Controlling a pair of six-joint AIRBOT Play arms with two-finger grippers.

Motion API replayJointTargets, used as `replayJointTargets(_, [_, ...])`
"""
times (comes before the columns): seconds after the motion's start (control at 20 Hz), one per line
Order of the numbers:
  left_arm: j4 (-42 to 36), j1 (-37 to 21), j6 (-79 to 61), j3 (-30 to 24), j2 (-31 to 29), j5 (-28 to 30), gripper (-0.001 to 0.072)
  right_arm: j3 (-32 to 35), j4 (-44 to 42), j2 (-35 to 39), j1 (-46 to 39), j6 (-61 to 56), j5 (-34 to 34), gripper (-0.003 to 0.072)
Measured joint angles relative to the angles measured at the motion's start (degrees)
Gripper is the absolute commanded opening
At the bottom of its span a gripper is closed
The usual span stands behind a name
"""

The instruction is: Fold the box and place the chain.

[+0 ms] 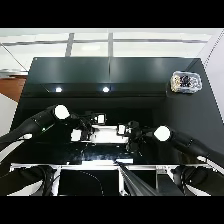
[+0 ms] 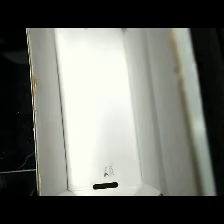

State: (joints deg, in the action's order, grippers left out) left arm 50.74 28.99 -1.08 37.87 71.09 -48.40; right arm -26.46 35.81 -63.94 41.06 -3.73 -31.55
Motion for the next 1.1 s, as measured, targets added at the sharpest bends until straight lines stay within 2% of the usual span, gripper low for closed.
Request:
replayJointTargets(0.35, [0.0,0.0,0.0,0.0,0.0,0.3,0.003,0.0,-0.4,-1.4,-1.0,2.1,-1.1,0.0697])
replayJointTargets(0.75, [0.0,0.0,0.0,0.0,0.0,0.4,0.003,0.0,-6.7,-2.6,-4.6,10.8,-3.7,0.0697])
replayJointTargets(1.1, [0.0,0.0,0.1,0.0,0.0,0.2,0.003,0.0,-7.9,-3.7,-4.9,13.0,-4.0,0.0697])
